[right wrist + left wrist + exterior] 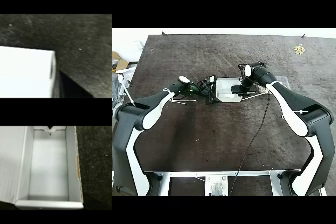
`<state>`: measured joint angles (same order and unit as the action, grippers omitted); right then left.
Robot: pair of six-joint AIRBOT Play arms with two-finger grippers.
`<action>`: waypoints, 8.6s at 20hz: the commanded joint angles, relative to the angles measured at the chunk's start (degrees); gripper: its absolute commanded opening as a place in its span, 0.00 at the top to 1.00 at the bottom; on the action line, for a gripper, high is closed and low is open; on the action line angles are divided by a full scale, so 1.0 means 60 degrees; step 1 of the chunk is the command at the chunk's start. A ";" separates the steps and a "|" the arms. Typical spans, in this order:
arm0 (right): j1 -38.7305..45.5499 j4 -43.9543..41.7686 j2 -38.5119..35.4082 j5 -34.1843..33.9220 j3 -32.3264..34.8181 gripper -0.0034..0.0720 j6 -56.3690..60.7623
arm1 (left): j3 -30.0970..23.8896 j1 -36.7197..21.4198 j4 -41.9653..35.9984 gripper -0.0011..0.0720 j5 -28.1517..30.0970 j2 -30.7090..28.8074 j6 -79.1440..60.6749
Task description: Fold the box and place the chain.
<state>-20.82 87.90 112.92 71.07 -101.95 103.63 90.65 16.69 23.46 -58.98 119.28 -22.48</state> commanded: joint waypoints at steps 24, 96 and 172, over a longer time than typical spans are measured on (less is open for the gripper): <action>0.0834 0.0608 -0.2634 0.0036 -0.0015 0.53 -0.2102 | 0.0000 0.0000 0.0015 0.62 -0.0004 0.0000 -0.0015; -0.1785 0.0481 -0.7686 -0.6182 0.0568 0.95 -0.4666 | 0.0000 -0.0004 0.0015 0.62 0.0000 0.0000 -0.0015; -0.1220 -0.1836 -0.7854 -0.9865 0.6113 0.95 -0.0550 | 0.0000 -0.0004 0.0015 0.62 0.0000 0.0000 -0.0015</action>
<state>-26.59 76.12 63.72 7.29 -63.94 100.12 90.65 16.67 23.53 -59.00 119.28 -22.57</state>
